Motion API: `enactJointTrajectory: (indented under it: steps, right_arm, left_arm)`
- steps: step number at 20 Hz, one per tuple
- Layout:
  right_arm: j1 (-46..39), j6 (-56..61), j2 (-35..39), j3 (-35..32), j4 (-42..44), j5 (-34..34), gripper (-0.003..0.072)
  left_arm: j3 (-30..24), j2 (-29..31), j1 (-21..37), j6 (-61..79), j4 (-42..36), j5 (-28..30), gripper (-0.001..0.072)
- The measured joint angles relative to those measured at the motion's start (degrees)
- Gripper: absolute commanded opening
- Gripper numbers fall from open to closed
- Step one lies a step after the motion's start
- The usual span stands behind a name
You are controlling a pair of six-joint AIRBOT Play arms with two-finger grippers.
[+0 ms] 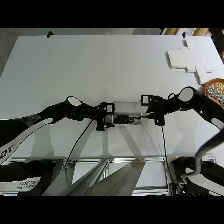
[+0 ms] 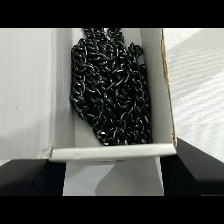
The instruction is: Fold the box and place the chain.
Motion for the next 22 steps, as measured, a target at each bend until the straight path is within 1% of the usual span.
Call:
enactJointTrajectory:
  steps: [4,5,6,11,17,19,22]
  right_arm:
    - [1.03,-0.31,-1.81,0.00,1.90,-0.42,0.0213]
    - [1.09,-0.37,-2.01,0.00,2.23,-0.42,0.0127]
    - [1.16,-0.39,-2.08,0.00,2.38,-0.26,0.0011]
    - [1.29,0.39,0.35,0.00,0.98,2.67,0.0014]
    - [1.33,10.05,8.04,0.00,-1.68,5.42,0.0014]
    - [1.33,12.61,10.93,0.00,-0.35,6.05,0.0014]
    - [2.12,14.62,13.90,0.00,5.16,6.05,0.0014]
  left_arm:
    - [0.00,0.00,0.00,0.00,0.00,0.02,0.0009]
    - [0.00,0.00,0.00,-0.02,-0.02,0.02,0.0009]
    - [0.00,0.00,0.00,-0.02,0.00,0.02,0.0009]
    - [0.00,0.00,0.00,-0.02,0.00,0.00,0.0009]
    - [0.00,0.00,0.00,-0.02,0.00,0.00,0.0009]
    - [0.00,0.00,0.00,0.00,-0.02,0.00,0.0009]
    - [0.00,0.00,0.00,-0.02,0.00,0.00,0.0009]
